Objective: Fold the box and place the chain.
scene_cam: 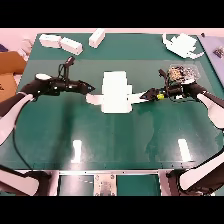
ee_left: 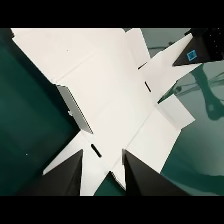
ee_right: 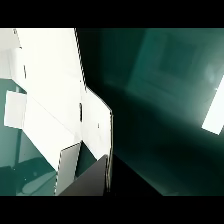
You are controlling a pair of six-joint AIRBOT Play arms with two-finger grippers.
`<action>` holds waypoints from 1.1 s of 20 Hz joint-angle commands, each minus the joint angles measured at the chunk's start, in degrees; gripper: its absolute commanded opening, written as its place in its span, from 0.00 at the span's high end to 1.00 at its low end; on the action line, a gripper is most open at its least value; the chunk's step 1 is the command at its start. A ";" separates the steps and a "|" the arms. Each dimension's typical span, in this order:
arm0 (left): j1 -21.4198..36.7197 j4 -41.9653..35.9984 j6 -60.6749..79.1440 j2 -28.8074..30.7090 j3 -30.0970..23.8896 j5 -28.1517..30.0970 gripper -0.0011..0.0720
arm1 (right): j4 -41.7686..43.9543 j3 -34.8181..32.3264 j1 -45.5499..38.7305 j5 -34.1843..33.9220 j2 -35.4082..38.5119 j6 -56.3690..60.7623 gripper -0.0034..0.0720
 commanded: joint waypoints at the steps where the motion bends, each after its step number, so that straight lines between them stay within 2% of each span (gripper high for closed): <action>1: -1.33 6.58 -9.03 -6.78 9.73 -1.66 0.55 | -0.13 -0.20 0.04 -0.07 0.04 -0.13 0.95; 4: -2.14 13.75 -16.61 -11.56 16.87 -2.16 0.55 | -0.15 -0.72 0.02 -0.04 0.04 -0.37 0.95; 6: -2.73 15.32 -19.26 -14.27 21.20 -2.27 0.55 | -0.17 -1.05 0.04 -0.02 0.02 -0.79 0.95; 7: -2.80 15.32 -20.44 -15.52 23.10 -2.75 0.42 | -0.20 -1.05 0.04 0.00 0.02 -0.76 0.95; 8: -2.80 14.97 -21.38 -16.81 25.11 -3.50 0.39 | -0.17 -1.05 0.04 0.00 0.02 -0.79 0.95; 12: -3.10 11.63 -21.57 -21.51 31.54 -8.17 0.39 | -0.17 -1.05 0.09 0.00 0.02 -1.20 0.95; 17: -5.40 10.36 -21.24 -26.45 37.07 -13.60 0.39 | -0.17 -1.05 0.09 0.00 0.02 -1.68 0.95; 22: -5.77 9.88 -19.93 -27.93 37.46 -14.25 0.39 | -0.13 -1.05 0.13 0.00 0.02 -2.25 0.95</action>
